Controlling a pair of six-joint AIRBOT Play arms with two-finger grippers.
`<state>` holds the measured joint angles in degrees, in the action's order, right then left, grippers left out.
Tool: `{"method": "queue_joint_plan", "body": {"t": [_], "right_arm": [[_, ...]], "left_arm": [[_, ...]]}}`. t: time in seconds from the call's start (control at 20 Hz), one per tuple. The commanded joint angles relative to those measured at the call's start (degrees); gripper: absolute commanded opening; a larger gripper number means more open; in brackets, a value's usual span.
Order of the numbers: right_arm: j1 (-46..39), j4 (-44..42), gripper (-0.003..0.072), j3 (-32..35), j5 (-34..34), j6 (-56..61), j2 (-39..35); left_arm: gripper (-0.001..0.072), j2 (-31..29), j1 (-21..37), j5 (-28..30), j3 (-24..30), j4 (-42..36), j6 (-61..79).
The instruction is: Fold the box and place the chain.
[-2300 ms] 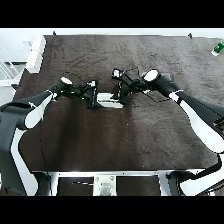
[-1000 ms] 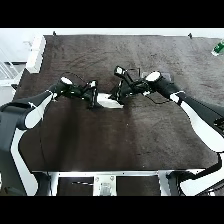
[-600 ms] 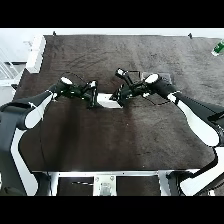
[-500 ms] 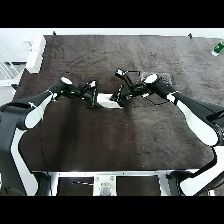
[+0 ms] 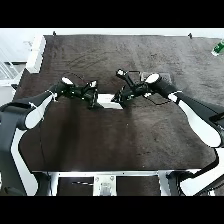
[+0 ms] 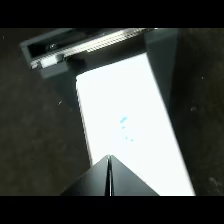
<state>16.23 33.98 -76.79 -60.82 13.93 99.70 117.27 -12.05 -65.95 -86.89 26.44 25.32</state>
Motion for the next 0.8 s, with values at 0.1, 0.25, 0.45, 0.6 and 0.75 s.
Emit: {"method": "queue_joint_plan", "body": {"t": [0.1,0.25,0.45,0.6,0.75], "right_arm": [[-0.33,-6.27,0.0011,-0.63,0.96,-1.11,-7.98],[-1.11,-9.35,0.0011,-0.61,0.96,-0.83,-13.42],[-1.68,-11.5,0.0011,-0.59,0.94,1.4,-16.61],[-1.68,-11.5,0.0012,0.59,0.98,2.12,-16.59],[-1.68,-11.5,0.0012,1.92,0.94,2.14,-16.61]], "left_arm": [[0.0408,-0.02,0.02,-0.63,0.0,0.09,0.2],[0.0408,-0.02,0.02,-0.66,-0.02,0.04,0.22],[0.0019,-1.03,0.94,0.2,-0.33,-2.08,-1.18],[0.0014,-5.4,3.39,2.89,-0.31,-2.78,-7.96],[0.0014,-11.98,9.09,3.93,0.0,-2.8,-15.56]]}}
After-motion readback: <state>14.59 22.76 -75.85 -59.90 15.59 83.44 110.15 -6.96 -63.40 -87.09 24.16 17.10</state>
